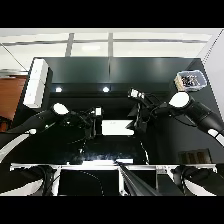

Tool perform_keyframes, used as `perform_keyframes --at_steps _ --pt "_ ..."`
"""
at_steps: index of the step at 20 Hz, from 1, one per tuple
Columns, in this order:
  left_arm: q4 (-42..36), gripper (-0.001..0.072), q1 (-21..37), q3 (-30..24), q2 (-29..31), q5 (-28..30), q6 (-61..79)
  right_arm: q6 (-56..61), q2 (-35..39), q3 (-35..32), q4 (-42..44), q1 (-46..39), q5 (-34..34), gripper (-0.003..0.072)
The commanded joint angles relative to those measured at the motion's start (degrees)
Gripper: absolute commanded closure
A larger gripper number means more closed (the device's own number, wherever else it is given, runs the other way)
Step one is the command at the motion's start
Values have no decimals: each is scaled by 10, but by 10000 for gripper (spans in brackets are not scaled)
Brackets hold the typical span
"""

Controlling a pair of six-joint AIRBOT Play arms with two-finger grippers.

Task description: Fold the box and place the chain.

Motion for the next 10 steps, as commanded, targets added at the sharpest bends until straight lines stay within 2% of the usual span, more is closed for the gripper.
perform_keyframes --at_steps 1,5,10 --pt "0 227 0 0 0 0 0 2 0 1 4 10 -2 -18" --pt "0 227 0 0 0 0 0 34 9 1 2 10 27 -18" --pt "0 227 0 0 0 0 0 54 9 0 -27 21 24 -18"
